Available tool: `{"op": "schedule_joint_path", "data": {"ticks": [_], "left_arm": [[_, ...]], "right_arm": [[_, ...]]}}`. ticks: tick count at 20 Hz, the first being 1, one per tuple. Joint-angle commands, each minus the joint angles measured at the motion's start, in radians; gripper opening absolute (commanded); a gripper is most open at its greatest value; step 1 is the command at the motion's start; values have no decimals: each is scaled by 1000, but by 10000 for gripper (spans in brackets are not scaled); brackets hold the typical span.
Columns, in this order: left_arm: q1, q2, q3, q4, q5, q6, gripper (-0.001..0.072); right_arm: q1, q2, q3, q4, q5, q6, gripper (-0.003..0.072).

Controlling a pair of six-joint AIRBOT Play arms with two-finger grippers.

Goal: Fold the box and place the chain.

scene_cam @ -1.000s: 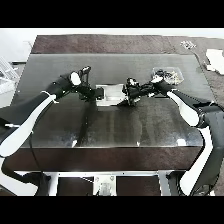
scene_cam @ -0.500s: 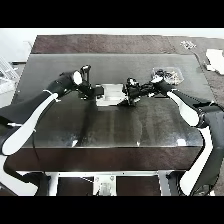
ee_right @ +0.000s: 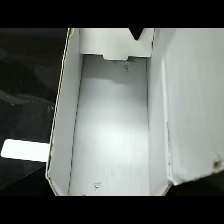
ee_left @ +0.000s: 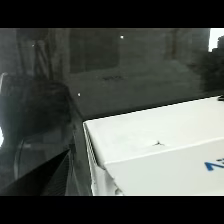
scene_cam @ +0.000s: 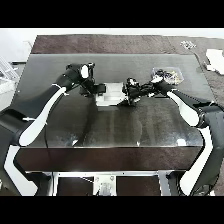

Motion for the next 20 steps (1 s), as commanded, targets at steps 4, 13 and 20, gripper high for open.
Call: {"op": "schedule_joint_path", "data": {"ticks": [4, 13, 20], "left_arm": [[-12, -23, 27, 68, -77, -65, 503], [-50, -115, 172, 95, -185, -101, 463], [-55, -121, 172, 109, -187, -138, 464]], "right_arm": [[0, 0, 0, 0, 0, 0, 579], [0, 0, 0, 0, 0, 0, 579], [0, 0, 0, 0, 0, 0, 579]]}}
